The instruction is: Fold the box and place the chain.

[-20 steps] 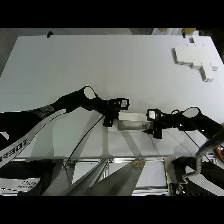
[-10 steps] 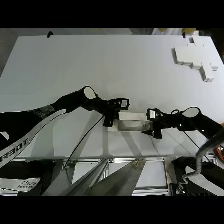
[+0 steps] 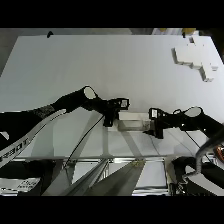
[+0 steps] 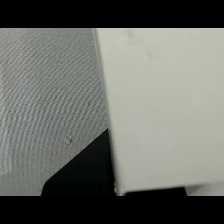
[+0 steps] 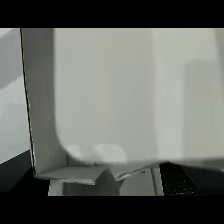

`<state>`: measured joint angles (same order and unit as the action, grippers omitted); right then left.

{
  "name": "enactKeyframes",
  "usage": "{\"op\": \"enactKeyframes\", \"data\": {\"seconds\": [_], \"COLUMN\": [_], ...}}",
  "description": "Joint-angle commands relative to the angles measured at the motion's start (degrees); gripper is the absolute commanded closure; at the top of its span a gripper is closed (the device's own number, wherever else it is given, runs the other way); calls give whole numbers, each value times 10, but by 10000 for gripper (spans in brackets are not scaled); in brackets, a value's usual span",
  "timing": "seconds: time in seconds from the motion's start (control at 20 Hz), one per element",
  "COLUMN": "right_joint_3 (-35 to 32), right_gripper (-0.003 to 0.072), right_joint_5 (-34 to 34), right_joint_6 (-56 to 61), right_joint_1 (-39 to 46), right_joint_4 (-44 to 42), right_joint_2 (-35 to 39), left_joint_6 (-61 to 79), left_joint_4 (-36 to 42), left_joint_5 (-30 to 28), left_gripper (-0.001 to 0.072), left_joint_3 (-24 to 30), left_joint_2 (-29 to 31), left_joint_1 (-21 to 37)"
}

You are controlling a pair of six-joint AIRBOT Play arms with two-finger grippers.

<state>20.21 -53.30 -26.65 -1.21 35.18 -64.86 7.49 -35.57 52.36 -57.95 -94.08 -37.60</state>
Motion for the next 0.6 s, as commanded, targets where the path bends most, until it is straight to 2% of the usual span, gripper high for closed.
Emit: {"op": "enactKeyframes", "data": {"seconds": [0.0, 0.15, 0.55], "right_joint_3": [-1, -13, -30], "right_gripper": [-28, -31, -27], "right_joint_5": [-40, -40, -9], "right_joint_6": [-53, -76, -84], "right_joint_1": [35, 37, 35], "right_joint_4": [-35, -86, -81], "right_joint_2": [0, 0, -3], "left_joint_6": [0, 0, 0], "left_joint_4": [0, 0, 0], "left_joint_5": [0, 0, 0], "left_gripper": [699, 699, 699], "left_joint_3": [0, 0, 0], "left_joint_2": [0, 0, 0], "left_joint_1": [0, 0, 0]}}
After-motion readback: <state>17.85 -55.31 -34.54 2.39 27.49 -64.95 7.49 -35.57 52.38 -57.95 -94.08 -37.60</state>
